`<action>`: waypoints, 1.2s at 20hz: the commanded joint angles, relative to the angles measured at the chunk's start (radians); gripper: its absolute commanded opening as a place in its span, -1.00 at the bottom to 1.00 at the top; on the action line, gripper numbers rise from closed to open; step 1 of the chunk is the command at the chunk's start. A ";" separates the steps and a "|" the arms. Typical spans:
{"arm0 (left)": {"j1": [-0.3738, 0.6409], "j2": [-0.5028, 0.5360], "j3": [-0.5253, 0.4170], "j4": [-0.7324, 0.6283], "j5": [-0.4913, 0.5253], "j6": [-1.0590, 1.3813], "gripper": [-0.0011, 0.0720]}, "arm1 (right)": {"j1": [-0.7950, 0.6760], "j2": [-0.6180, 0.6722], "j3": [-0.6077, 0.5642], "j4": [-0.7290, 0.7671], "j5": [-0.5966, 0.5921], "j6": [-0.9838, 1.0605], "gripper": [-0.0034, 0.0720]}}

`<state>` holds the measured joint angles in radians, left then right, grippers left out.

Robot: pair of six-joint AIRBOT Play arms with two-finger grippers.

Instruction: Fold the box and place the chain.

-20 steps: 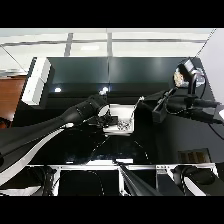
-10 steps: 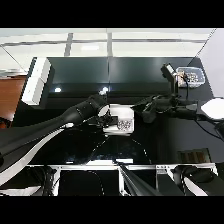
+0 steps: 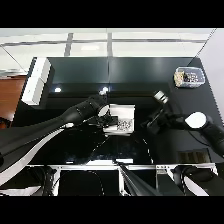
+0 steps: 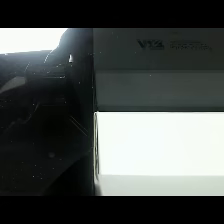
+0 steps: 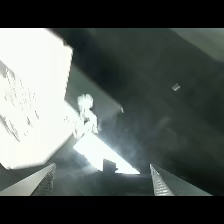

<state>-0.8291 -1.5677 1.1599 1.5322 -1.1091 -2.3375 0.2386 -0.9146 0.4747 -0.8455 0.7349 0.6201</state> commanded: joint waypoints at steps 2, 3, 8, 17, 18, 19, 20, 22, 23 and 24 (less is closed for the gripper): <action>0.000 0.000 0.000 0.000 0.000 0.000 -0.90 | 0.093 -0.093 -0.042 0.165 -0.156 -0.595 0.98; 0.000 0.000 0.000 0.000 0.000 0.000 -0.90 | 0.093 -0.130 -0.035 0.250 -0.156 -0.698 0.98; 0.000 0.000 0.000 0.000 0.000 0.000 -0.90 | 0.093 -0.263 0.023 0.314 -0.147 -0.880 0.61; 0.000 0.000 0.000 0.000 0.000 0.000 -0.90 | 0.093 -0.332 0.045 0.314 -0.146 -0.889 0.35; 0.000 0.000 0.000 0.000 0.000 0.000 -0.90 | 0.093 -0.331 0.045 0.314 -0.146 -0.881 0.34; 0.000 0.000 0.000 0.000 0.000 0.000 -0.90 | 0.093 -0.329 0.045 0.311 -0.145 -0.856 -0.29; 0.000 0.000 0.000 0.000 0.000 0.000 -0.90 | 0.093 -0.327 0.045 0.311 -0.145 -0.836 -0.83; 0.000 0.000 0.000 0.000 0.000 0.000 -0.90 | 0.093 -0.323 0.045 0.311 -0.145 -0.798 -0.87; 0.000 0.000 0.000 0.000 0.000 0.000 -0.90 | 0.092 -0.316 0.045 0.309 -0.145 -0.770 -0.87; 0.000 0.000 0.000 0.000 0.000 0.000 -0.90 | 0.086 -0.303 0.045 0.303 -0.145 -0.741 -0.87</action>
